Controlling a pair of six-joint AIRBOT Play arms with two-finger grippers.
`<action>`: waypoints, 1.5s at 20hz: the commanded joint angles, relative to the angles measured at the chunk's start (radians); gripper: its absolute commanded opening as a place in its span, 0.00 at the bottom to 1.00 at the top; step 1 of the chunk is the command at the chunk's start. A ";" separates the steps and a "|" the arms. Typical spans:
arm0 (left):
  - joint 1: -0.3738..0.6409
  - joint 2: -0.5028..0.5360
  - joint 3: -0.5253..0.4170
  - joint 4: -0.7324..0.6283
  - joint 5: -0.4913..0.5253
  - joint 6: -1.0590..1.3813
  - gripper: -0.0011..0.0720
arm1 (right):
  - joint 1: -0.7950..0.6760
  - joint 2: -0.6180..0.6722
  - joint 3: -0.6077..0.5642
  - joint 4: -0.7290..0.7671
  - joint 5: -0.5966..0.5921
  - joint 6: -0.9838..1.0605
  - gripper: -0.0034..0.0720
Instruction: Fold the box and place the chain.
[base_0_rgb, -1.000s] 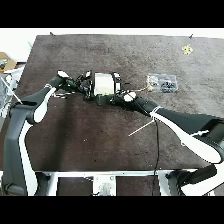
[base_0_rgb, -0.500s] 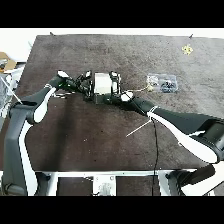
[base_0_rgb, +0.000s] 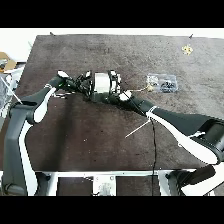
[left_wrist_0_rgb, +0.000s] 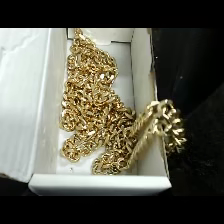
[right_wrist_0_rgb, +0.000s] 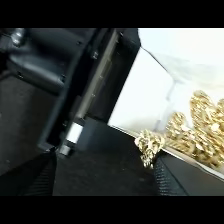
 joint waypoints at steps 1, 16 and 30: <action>0.001 0.000 0.001 0.000 0.000 0.000 0.58 | -0.002 0.001 0.027 0.002 0.013 0.000 0.91; 0.001 0.000 0.001 0.000 0.000 0.000 0.58 | -0.082 0.065 0.045 -0.024 0.158 -0.008 0.91; 0.001 0.000 0.001 0.000 0.000 0.000 0.58 | -0.079 -0.015 -0.034 0.239 0.248 -0.220 0.91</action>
